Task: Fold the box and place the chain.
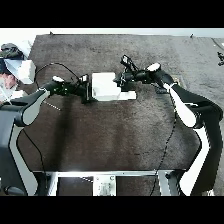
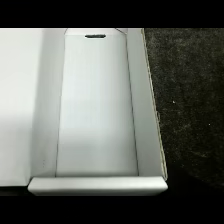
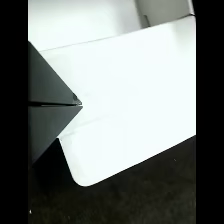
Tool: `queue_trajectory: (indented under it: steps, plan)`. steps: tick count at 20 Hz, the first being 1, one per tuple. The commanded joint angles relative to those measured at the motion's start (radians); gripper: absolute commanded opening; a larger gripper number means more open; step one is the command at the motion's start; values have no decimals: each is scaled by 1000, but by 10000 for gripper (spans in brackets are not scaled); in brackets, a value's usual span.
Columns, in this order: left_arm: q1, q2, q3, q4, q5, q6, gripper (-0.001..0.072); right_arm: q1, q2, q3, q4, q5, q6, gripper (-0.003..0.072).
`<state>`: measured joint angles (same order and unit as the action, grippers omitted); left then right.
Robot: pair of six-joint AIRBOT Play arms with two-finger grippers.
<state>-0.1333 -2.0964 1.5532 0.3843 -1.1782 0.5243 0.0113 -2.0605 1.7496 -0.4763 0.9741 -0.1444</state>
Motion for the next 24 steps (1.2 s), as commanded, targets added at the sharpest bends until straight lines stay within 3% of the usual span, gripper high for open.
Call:
queue_trajectory:
  steps: [1, 11, 14, 17, 18, 19, 20, 24]
  plan:
    - [0, 0, 1, 0, 0, 0, 304, 2, -19, -2, -79, 43, 3, -19]
    - [0, 0, 1, 0, 0, 0, 304, -3, 30, 6, -63, -5, 4, -19]
    - [0, 0, 1, 0, 0, 0, 304, -36, 115, 6, -89, 86, 51, -17]
    - [0, 0, 1, 0, 0, 0, 304, -74, 187, 6, -212, 220, 117, 9]
    - [0, 0, 1, 0, 0, 0, 304, -79, 193, 6, -263, 251, 131, 214]
    - [0, 0, 1, 0, 0, 0, 304, -79, 190, 1, -298, 268, 138, 594]
    - [0, 0, 1, 0, 0, 0, 304, -78, 183, -11, -315, 268, 137, 658]
    - [0, 0, 1, 0, 0, 0, 303, -47, 119, -22, -345, 283, 26, 660]
